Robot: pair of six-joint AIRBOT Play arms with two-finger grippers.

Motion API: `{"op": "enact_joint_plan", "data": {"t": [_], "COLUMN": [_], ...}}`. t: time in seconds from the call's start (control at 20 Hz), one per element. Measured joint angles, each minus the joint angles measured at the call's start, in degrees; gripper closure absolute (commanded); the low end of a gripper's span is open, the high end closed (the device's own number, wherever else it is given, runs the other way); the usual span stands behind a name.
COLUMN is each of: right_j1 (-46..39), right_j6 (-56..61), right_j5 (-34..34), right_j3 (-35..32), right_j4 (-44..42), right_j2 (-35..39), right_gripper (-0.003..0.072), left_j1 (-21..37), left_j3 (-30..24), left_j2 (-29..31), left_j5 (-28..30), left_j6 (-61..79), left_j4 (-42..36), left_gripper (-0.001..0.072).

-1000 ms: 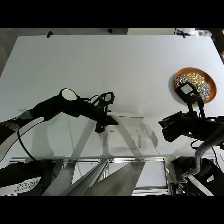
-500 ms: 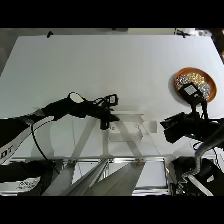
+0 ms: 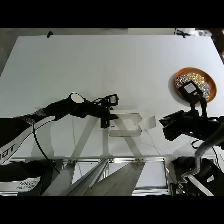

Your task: Fold the box and place the chain.

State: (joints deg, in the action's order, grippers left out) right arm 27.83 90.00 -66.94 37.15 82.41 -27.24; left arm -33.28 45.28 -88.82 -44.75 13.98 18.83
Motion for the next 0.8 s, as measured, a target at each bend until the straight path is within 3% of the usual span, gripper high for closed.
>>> {"op": "enact_joint_plan", "data": {"t": [0.4, 0.5, 0.65, 0.8], "right_j1": [0.0, 0.0, 0.0, 0.0], "right_j6": [-2.4, -4.2, -10.9, -22.6], "right_j5": [1.0, 1.1, -1.0, -6.9], "right_j3": [0.0, 0.0, 0.0, 0.0], "right_j4": [-0.1, -0.3, -2.0, -5.1], "right_j2": [-3.9, -4.2, -4.6, -5.8], "right_gripper": [0.0446, 0.0388, 0.0396, 0.0586], "left_j1": [0.0, 0.0, 0.0, 0.0], "left_j3": [0.0, 0.0, 0.0, 0.0], "left_j2": [0.0, 0.0, 0.0, 0.0], "left_j5": [0.6, 0.6, 0.5, 0.5], "left_j6": [0.0, -0.1, -0.3, -0.4], "left_j4": [0.0, 0.0, 0.0, 0.1], "left_gripper": [0.0698, 0.0698, 0.0698, 0.0698]}}
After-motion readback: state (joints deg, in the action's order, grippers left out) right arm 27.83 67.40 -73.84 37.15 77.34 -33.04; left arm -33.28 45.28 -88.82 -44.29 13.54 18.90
